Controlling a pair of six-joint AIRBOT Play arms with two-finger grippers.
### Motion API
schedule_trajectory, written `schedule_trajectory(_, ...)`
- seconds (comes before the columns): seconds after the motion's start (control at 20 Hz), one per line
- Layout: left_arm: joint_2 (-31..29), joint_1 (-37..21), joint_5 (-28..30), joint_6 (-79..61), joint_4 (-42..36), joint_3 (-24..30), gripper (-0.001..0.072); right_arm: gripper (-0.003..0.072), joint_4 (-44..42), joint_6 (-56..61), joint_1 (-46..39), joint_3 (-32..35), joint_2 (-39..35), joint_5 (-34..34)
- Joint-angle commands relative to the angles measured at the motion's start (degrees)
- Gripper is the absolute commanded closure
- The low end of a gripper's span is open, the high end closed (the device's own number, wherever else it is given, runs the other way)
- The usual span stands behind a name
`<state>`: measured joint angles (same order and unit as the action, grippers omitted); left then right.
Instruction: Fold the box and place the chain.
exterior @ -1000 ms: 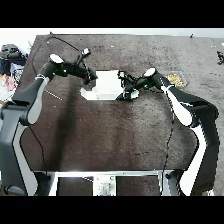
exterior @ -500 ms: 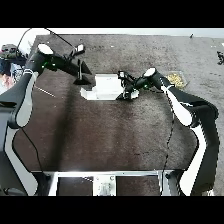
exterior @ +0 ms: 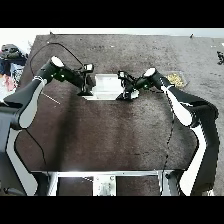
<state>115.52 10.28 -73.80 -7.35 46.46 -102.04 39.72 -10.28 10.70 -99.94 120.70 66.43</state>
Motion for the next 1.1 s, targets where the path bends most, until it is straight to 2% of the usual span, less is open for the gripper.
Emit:
schedule_trajectory(0.0,-0.02,1.25,2.54,-0.66,2.62,2.23,0.0083,0.0148,-0.07,0.04,0.04,-0.02,0.04,0.02)
schedule_trajectory(0.2,0.02,1.77,4.59,-0.42,3.26,2.23,0.0085,0.0148,-0.04,0.04,0.04,-0.02,0.04,0.02)
schedule_trajectory(0.35,0.02,1.81,4.63,-0.22,3.10,2.23,0.0114,0.0148,-0.07,0.02,0.04,-0.02,0.04,0.00)
schedule_trajectory(0.55,0.02,1.81,4.68,-0.11,2.10,2.23,0.0116,0.0148,-0.04,0.04,0.04,-0.02,0.04,0.02)
schedule_trajectory(0.6,0.02,1.81,4.70,-0.02,1.99,2.23,0.0261,0.0148,-0.07,0.04,0.04,-0.02,0.04,0.02)
schedule_trajectory(0.65,0.02,1.81,4.63,-0.09,2.03,2.23,0.0510,0.0148,-0.04,0.04,0.04,-0.02,0.04,0.00)
schedule_trajectory(0.7,0.02,1.81,4.52,-0.15,2.03,2.23,0.0544,0.0148,-0.07,0.02,0.04,-0.02,0.04,0.02)
schedule_trajectory(1.05,0.04,2.40,3.32,-0.02,-0.44,2.23,0.0544,0.0148,-0.07,0.04,0.04,-0.02,0.04,0.00)
